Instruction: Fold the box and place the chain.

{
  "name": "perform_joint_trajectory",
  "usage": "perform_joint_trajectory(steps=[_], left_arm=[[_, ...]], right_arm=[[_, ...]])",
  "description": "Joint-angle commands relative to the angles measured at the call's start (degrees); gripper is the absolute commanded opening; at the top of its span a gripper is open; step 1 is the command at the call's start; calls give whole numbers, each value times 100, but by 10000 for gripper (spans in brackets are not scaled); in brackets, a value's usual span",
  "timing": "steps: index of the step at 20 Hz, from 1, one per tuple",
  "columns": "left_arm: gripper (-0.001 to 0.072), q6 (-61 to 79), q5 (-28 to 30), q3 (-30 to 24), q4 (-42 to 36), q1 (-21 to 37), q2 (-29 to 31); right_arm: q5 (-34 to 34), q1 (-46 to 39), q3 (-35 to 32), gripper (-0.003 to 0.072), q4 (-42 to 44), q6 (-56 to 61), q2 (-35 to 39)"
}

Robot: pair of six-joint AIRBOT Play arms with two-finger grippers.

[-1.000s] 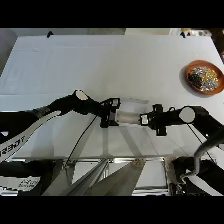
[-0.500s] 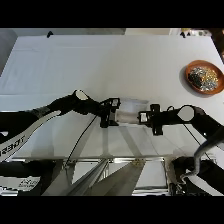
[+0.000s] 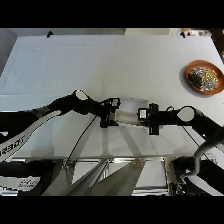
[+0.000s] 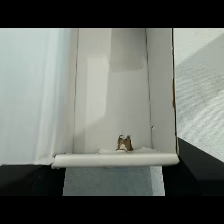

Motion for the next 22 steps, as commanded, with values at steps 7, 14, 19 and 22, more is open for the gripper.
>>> perform_joint_trajectory(steps=[7, 14, 19, 22], left_arm=[[211, 7, 0, 4, 0, -2, 2], [211, 7, 0, 4, 0, -2, 2], [211, 7, 2, 4, 2, -2, 2], [211, 7, 2, 4, 0, -2, 2]], right_arm=[[-76, 2, -90, 496, 42, -20, -4], [-79, 2, -116, 562, 46, 11, 7], [-9, 0, -116, 20, -116, 1674, 407], [-52, 0, -114, 20, -678, 3071, 1150]])
